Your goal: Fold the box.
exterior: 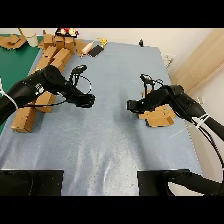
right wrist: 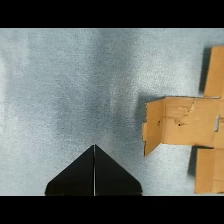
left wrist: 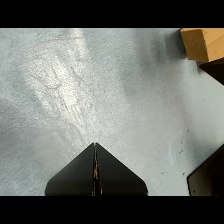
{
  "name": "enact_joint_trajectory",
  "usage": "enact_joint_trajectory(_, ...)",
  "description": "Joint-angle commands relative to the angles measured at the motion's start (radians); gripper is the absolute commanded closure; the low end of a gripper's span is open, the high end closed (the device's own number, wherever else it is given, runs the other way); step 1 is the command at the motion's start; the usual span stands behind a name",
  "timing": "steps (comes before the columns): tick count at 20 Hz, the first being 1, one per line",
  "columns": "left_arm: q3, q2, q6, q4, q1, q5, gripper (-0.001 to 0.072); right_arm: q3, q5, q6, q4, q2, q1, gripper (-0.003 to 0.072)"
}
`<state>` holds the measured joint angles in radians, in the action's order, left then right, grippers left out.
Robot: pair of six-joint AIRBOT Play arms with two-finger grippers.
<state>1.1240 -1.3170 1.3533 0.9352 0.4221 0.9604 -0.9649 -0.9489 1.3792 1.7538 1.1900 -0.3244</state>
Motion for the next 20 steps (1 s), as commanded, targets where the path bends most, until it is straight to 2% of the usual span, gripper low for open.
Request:
enact_joint_trajectory(1,0.001,0.000,0.000,0.000,0.000,0.000,0.0697,-0.001,0.000,0.000,0.000,0.000,0.000,0.0681)
enact_joint_trajectory(20,0.001,0.000,0.000,0.000,0.001,-0.016,0.0697,-0.001,0.010,0.000,0.000,0.000,0.000,0.0681)
